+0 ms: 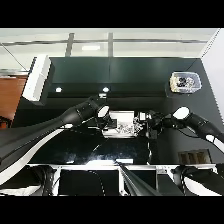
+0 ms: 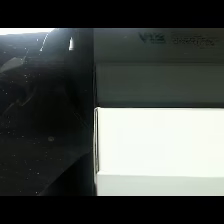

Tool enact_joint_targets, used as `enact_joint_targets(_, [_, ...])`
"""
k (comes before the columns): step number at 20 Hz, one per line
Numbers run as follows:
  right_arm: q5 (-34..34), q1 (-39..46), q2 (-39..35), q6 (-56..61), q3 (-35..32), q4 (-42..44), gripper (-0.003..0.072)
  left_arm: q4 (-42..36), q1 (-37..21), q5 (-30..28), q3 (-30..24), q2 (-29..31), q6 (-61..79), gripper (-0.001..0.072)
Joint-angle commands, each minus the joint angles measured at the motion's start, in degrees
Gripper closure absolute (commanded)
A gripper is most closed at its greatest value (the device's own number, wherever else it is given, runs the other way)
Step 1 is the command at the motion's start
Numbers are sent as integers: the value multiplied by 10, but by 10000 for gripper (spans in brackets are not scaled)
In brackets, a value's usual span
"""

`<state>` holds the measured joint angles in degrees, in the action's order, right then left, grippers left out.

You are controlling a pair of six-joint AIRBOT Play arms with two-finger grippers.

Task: Fold the box and place the chain.

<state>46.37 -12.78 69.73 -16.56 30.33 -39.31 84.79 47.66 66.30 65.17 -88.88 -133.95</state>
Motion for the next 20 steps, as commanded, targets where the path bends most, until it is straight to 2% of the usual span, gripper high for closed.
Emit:
enact_joint_targets(1, [-27, -14, 13, -25, 0, 39, -20, 0, 0, 0, 0, 0, 0, 677])
enact_joint_targets(4, [-66, -45, 13, -25, 0, 40, -20, 0, 0, 0, 0, 0, 0, 677])
enact_joint_targets(8, [-67, -48, 13, -18, 0, 38, -19, 0, 0, 2, 0, 0, 0, 677])
enact_joint_targets(10, [-66, -48, 13, -9, 0, 37, 235, 0, 0, 2, 0, 0, 0, 677])
enact_joint_targets(11, [-66, -48, 13, -7, 0, 37, 323, 0, 0, 2, 0, 0, 0, 677])
enact_joint_targets(12, [-66, -48, 13, 2, 0, 37, 546, 0, 0, 2, 0, 0, 0, 677])
enact_joint_targets(14, [-66, -48, 11, 29, 0, 29, 570, 0, 0, 2, 0, 0, 0, 677])
enact_joint_targets(15, [-66, -48, 9, 47, 0, 17, 680, 0, 0, 2, 0, 0, 0, 677])
enact_joint_targets(20, [-65, -43, -45, 209, 0, -76, 669, 0, 0, 2, 0, 0, 0, 677])
